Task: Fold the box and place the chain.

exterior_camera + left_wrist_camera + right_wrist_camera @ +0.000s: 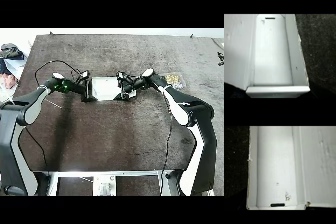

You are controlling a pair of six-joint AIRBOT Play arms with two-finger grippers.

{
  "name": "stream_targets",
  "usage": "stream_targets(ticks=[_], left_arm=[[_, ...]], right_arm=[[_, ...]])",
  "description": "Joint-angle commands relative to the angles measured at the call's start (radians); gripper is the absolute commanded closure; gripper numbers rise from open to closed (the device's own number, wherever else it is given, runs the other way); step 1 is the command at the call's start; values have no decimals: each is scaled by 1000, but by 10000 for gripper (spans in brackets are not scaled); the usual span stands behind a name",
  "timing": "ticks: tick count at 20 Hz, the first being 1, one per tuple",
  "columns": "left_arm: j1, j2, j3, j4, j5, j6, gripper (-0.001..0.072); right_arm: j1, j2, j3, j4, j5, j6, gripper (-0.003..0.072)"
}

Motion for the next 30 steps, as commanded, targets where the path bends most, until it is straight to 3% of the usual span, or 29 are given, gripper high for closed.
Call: stream_targets(ticks=[1,18,30], left_arm=[[-1,0,1,6,19,8,-11],[-1,-14,1,-32,-13,34,-11],[-11,-15,1,-23,50,8,-11]], right_arm=[[0,0,0,0,0,-2,412],[0,0,0,0,0,-2,412],[0,0,0,0,0,-2,412]])
